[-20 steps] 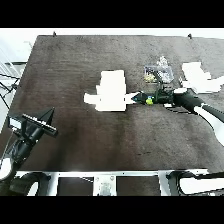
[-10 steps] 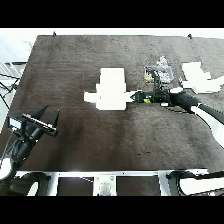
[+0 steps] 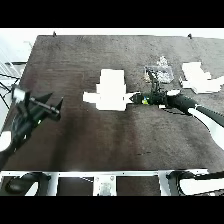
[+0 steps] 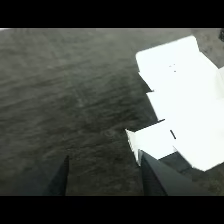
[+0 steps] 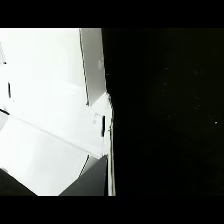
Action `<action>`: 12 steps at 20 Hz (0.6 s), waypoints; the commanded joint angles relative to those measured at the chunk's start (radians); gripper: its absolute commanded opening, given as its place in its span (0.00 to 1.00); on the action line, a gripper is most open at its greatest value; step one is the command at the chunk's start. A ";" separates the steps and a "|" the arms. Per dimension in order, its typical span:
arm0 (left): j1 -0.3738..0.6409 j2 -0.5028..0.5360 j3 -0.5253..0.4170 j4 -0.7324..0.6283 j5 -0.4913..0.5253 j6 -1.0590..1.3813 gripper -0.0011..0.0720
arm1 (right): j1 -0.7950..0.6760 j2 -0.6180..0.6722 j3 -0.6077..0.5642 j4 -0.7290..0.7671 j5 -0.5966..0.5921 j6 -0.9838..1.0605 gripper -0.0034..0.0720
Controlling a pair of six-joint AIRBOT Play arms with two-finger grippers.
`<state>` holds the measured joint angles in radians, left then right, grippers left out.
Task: Fold the box and place the chain.
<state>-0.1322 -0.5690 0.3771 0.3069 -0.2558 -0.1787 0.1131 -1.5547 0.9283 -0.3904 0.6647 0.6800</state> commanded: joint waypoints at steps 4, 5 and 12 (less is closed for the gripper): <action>0.001 -0.583 0.452 0.013 -0.212 -0.032 0.70 | 0.021 0.003 -0.006 -0.002 -0.055 -0.048 0.06; 0.001 -0.661 0.538 0.037 -0.260 -0.077 0.70 | 0.021 0.003 -0.006 -0.002 -0.056 -0.050 0.06; 0.001 -1.112 1.169 0.412 -0.724 -0.502 0.70 | 0.021 0.002 -0.006 -0.002 -0.056 -0.053 0.06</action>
<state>-0.1326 -1.5124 1.3132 0.5846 -0.7647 -0.5098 0.1326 -1.5528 0.9226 -0.3920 0.6125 0.6289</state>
